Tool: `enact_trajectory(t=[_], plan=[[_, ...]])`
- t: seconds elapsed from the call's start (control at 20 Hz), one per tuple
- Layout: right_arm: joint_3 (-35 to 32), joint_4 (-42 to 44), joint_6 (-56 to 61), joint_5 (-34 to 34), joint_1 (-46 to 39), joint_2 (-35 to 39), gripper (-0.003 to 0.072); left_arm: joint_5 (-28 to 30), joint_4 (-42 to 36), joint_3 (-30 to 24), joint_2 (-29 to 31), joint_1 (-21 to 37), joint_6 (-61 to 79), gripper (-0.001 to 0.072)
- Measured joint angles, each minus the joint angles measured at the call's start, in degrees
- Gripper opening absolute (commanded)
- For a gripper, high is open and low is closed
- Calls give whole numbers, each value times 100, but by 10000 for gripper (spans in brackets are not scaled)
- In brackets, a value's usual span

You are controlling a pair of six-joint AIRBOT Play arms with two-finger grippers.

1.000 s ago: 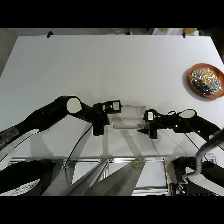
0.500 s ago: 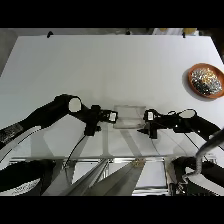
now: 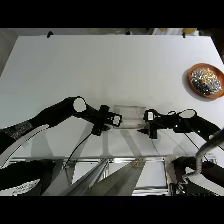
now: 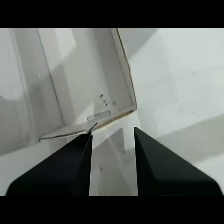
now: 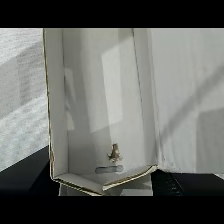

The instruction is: Fold the box and place the chain.

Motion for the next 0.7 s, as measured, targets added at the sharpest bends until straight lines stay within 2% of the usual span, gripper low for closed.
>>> enact_trajectory(t=[0.05, 0.2, 0.3, 0.5, 0.6, 0.65, 0.7], plan=[[0, 0, 0, -2, 0, 0, 330, 26, -55, 0, -11, -17, 31, 202], [0, 0, 0, 0, 0, 0, 330, 133, -179, 0, -28, -50, 72, 197], [0, 0, 0, -2, 0, 0, 330, 262, -286, 0, -39, -66, 74, 74], [0, 0, 0, 0, 0, 0, 330, 538, -640, 0, -162, -177, 92, 72], [0, 0, -2, 7, 0, 0, 330, 660, -789, 0, -240, -256, 81, 94], [0, 0, -2, 7, 0, 0, 330, 695, -841, 0, -267, -286, 90, 170], [2, -2, -15, 7, 0, 0, 330, 684, -901, 0, -291, -323, 96, 282]])
